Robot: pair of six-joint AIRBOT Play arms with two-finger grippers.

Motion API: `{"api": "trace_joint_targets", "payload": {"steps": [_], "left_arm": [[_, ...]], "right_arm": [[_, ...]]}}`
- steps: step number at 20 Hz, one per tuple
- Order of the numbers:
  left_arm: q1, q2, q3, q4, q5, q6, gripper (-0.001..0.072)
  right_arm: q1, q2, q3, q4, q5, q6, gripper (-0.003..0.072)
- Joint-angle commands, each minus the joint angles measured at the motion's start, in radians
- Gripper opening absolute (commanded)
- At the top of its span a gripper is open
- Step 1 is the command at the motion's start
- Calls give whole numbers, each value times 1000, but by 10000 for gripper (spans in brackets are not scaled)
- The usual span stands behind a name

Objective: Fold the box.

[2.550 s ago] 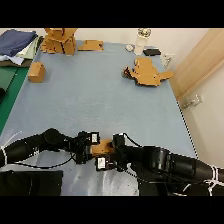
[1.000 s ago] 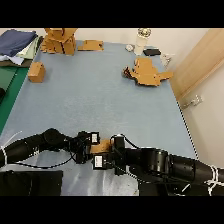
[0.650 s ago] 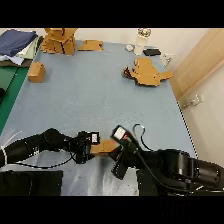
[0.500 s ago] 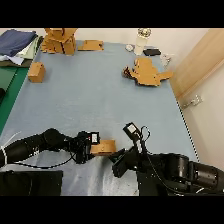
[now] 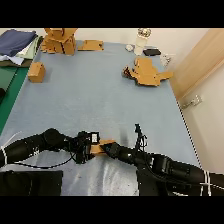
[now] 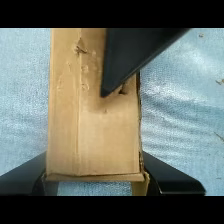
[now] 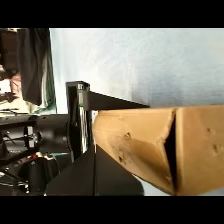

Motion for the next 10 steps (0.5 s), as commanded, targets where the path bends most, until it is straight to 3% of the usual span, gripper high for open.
{"api": "trace_joint_targets", "payload": {"steps": [1,10], "left_arm": [[1,0,0,0,0,0,471],[1,0,0,0,0,0,471]], "right_arm": [[-18,-72,2,-18,117,44,3],[-16,-72,2,-120,43,148,3]]}}
